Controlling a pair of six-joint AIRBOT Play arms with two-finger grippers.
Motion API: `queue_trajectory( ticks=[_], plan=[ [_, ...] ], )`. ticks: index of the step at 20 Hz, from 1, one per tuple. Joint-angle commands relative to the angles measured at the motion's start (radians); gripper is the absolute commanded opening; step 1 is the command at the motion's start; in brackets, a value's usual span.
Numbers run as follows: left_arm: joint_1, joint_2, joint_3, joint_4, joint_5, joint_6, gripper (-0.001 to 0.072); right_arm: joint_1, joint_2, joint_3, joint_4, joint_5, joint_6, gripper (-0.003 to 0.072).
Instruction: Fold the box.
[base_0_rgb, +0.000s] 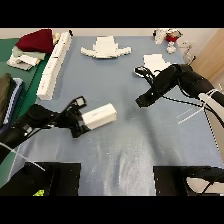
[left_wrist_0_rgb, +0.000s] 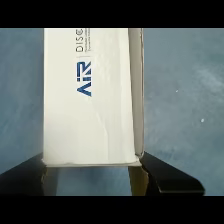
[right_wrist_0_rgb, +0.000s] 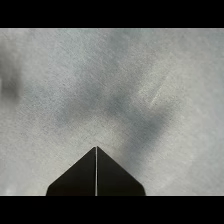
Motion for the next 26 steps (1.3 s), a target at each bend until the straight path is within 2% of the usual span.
queue_trajectory(
  ticks=[1, 5, 7, 9, 11, 16, 26],
  plan=[
    [0.327, 0.120, 0.000, 0.108, -0.156, -0.120, 0.0513, -0.001, 0.000, 0.001, 0.000, 0.000, 0.000, 0.0006],
    [0.745, 0.176, 0.000, 0.221, -0.181, -0.117, 0.0513, -0.001, 0.000, 0.001, 0.000, 0.000, 0.000, 0.0006],
    [0.876, 0.159, 0.000, 0.238, -0.175, -0.116, 0.0513, -0.001, 0.000, 0.001, 0.001, 0.000, 0.000, 0.0006],
    [0.952, 0.138, 0.000, 0.238, -0.160, -0.117, 0.0513, -0.001, -0.001, 0.001, 0.000, 0.000, 0.000, 0.0006],
    [0.990, 0.124, 0.000, 0.237, -0.121, -0.116, 0.0513, -0.001, 0.000, 0.001, 0.000, 0.000, 0.000, 0.0006],
    [0.991, 0.068, 0.000, 0.185, 0.032, -0.115, 0.0513, -0.001, 0.000, 0.001, 0.000, 0.000, 0.000, 0.0006],
    [0.990, -0.102, 0.002, -0.034, 0.158, 0.070, 0.0513, -0.001, 0.000, 0.001, 0.000, 0.000, 0.000, 0.0006]
  ],
)
